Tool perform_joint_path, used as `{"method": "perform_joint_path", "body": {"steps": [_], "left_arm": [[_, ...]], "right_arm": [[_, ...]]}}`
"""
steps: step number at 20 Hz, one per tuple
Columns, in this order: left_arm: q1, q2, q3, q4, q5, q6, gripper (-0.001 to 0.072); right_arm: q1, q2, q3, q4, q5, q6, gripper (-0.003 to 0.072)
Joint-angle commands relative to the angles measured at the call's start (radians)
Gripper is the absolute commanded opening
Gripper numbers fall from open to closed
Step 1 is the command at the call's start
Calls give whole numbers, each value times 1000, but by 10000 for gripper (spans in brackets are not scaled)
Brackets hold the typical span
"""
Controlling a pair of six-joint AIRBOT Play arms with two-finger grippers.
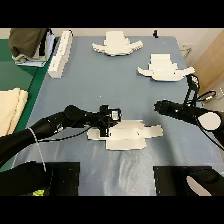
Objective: Fold the box.
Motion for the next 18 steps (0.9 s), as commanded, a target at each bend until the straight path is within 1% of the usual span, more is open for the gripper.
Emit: {"method": "perform_joint_path", "body": {"steps": [1, 5, 10, 15, 18], "left_arm": [[-29, -8, -15, -18, 21, -8, 15], [-45, -8, -15, -18, 6, -62, 15], [-45, -8, -15, -17, -79, -156, 15], [-40, -7, -14, -17, -80, -174, 15], [-40, 3, -14, -17, -55, -174, 15]], "right_arm": [[1, 0, 1, 0, 1, 0, 18], [1, 0, 1, 0, 2, 0, 18], [1, 0, 1, 0, 6, 0, 19], [1, 0, 1, 0, 10, 0, 19], [1, 0, 1, -1, 35, 0, 18]]}}
